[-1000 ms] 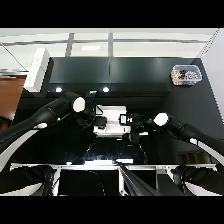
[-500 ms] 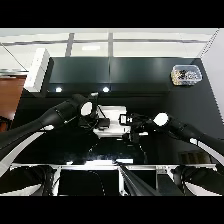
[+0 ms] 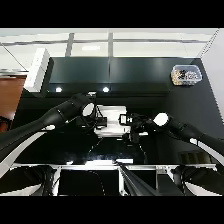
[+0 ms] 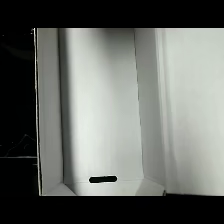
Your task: Fold the box and place the chain.
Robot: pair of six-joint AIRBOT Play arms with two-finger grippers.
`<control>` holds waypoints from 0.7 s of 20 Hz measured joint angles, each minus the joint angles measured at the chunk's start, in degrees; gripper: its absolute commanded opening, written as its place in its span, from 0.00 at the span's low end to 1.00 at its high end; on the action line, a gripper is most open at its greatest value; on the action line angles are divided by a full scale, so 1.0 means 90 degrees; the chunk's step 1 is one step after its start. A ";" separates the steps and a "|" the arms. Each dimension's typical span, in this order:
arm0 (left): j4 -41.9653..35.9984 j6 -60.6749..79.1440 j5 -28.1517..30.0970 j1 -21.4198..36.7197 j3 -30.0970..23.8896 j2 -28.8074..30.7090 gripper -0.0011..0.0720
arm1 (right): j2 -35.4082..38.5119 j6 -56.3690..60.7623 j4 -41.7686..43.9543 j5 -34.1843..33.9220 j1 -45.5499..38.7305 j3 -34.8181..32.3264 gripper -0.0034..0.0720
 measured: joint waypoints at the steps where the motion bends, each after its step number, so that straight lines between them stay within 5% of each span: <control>1: 0.0044 -0.0034 -0.0027 -0.0034 0.0078 -0.0056 0.56 | 0.0000 0.0000 0.0000 0.0000 0.0000 0.0000 0.34; 8: 0.0143 -0.0374 -0.0272 -0.0262 0.0474 -0.0525 0.56 | 0.0002 -0.0002 -0.0002 0.0000 0.0000 0.0000 0.34; 10: 0.0143 -0.0423 -0.0287 -0.0279 0.0503 -0.0578 0.39 | 0.0002 -0.0002 -0.0005 0.0000 0.0000 0.0000 0.34; 14: 0.0146 -0.0466 -0.0340 -0.0287 0.0527 -0.0622 0.39 | 0.0000 -0.0002 -0.0005 0.0002 0.0000 0.0000 0.34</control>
